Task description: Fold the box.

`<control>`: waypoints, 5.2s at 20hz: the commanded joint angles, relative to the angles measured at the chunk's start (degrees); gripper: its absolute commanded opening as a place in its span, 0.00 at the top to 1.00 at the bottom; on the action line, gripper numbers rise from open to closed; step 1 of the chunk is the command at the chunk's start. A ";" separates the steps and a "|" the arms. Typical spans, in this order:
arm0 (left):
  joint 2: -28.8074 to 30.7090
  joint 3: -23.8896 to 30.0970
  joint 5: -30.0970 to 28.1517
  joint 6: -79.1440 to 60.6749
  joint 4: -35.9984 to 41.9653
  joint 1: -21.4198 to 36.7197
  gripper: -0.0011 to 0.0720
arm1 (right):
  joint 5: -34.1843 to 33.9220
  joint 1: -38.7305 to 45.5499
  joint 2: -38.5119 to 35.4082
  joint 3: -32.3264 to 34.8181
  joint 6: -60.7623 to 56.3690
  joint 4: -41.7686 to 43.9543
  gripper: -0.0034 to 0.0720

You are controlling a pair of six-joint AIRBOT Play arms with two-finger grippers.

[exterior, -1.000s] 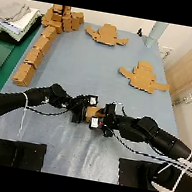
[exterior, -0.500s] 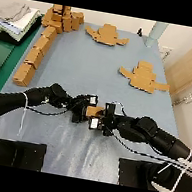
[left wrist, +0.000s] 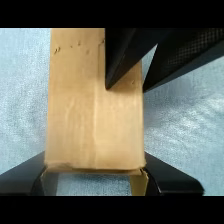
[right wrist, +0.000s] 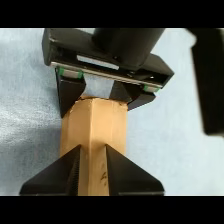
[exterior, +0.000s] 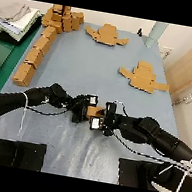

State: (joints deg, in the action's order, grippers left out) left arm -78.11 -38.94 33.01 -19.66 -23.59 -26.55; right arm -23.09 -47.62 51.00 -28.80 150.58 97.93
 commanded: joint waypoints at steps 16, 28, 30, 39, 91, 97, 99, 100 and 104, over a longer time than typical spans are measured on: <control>-0.02 -0.04 0.00 0.00 -0.02 -0.04 0.42 | 3.52 -0.04 3.08 -0.07 -0.04 2.54 0.19; -0.02 -0.04 0.00 0.02 0.00 -0.02 0.42 | 5.18 -0.74 5.16 -0.11 -0.04 3.43 0.42; -0.02 -0.04 0.00 0.00 0.00 -0.04 0.42 | 4.94 -0.74 5.07 -0.11 -0.04 3.43 0.43; -0.02 -0.04 0.00 0.00 -0.02 -0.02 0.42 | 4.13 -0.68 1.75 -0.31 -0.07 3.43 0.47; -0.02 -0.04 0.02 0.00 -0.02 -0.02 0.42 | -8.87 3.67 1.66 -2.43 -5.27 6.05 0.95; -0.02 -0.04 0.00 0.00 -0.02 -0.02 0.42 | -8.41 3.72 1.84 -2.43 -5.25 5.99 0.95; -0.02 -0.04 0.00 0.00 -0.02 -0.02 0.42 | -8.26 3.72 1.62 -2.54 -5.27 5.95 0.95; -0.02 -0.04 0.02 0.00 -0.02 -0.04 0.42 | -8.28 3.72 0.98 -2.56 -5.27 5.95 0.95; -0.02 -0.04 0.00 0.00 -0.02 -0.02 0.42 | -11.61 4.42 -3.76 -2.56 -16.81 -2.01 0.95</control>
State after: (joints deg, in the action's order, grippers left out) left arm -78.11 -38.94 33.04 -19.64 -23.59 -26.55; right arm -32.40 -43.77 49.76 -31.31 142.06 101.71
